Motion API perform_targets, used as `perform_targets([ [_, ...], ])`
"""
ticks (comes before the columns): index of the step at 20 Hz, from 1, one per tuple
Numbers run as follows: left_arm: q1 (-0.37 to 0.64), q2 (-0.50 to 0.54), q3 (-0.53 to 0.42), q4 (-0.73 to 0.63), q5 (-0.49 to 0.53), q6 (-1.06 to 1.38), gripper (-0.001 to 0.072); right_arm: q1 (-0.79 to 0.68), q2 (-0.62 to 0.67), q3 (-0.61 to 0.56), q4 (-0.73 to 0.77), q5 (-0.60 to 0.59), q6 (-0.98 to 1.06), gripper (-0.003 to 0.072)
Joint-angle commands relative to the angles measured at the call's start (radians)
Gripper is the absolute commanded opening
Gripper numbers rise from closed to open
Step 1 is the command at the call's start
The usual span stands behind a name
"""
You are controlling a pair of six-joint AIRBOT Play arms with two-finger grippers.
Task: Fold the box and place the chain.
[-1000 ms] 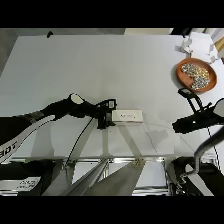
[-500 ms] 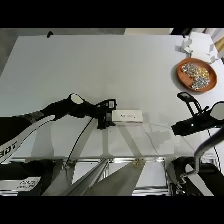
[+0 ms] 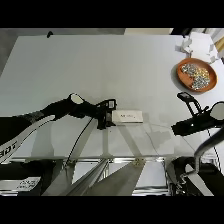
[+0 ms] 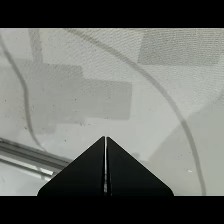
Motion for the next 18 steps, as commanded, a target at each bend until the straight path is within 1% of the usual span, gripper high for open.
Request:
perform_targets([
  [1, 0.003, 0.002, 0.000, -0.003, 0.003, 0.000, 0.0205, -0.001, 0.001, 0.000, 0.000, 0.000, 0.000, 0.0007],
  [2, 0.003, 0.002, 0.000, -0.003, 0.003, 0.000, 0.0189, 0.000, 0.001, 0.000, 0.000, 0.000, 0.000, 0.0007],
  [3, 0.003, 0.005, 0.000, 0.002, 0.001, -0.007, 0.0043, 0.000, 0.001, 0.000, 0.000, 0.000, 0.000, 0.0007],
  [4, 0.003, 0.016, 0.000, 0.011, 0.001, -0.016, 0.0003, -0.001, 0.001, 0.000, 0.000, 0.000, 0.000, 0.0007],
  [7, 0.014, 0.106, 0.000, 0.036, 0.039, -0.134, 0.0003, -0.001, 0.001, 0.000, 0.000, 0.000, 0.000, 0.0007],
  [9, 0.060, 0.200, 0.000, 0.124, 0.080, -0.337, 0.0003, -0.001, 0.001, 0.000, 0.000, 0.000, 0.000, 0.0007],
  [10, 0.099, 0.246, 0.000, 0.193, 0.093, -0.439, 0.0003, -0.001, 0.001, 0.000, 0.000, 0.000, 0.000, 0.0007],
  [12, 0.209, 0.342, 0.000, 0.341, 0.097, -0.602, 0.0003, 0.000, 0.001, 0.000, 0.000, 0.000, 0.000, 0.0007],
  [14, 0.352, 0.434, 0.000, 0.441, 0.094, -0.755, 0.0003, -0.001, 0.001, 0.000, 0.000, 0.000, 0.000, 0.0007],
  [16, 0.500, 0.499, 0.000, 0.496, 0.084, -0.893, 0.0003, -0.001, 0.001, 0.000, 0.000, 0.000, 0.000, 0.0007],
  [18, 0.629, 0.524, 0.000, 0.587, 0.061, -1.012, 0.0002, 0.000, 0.001, 0.000, 0.000, 0.000, 0.000, 0.0007],
])
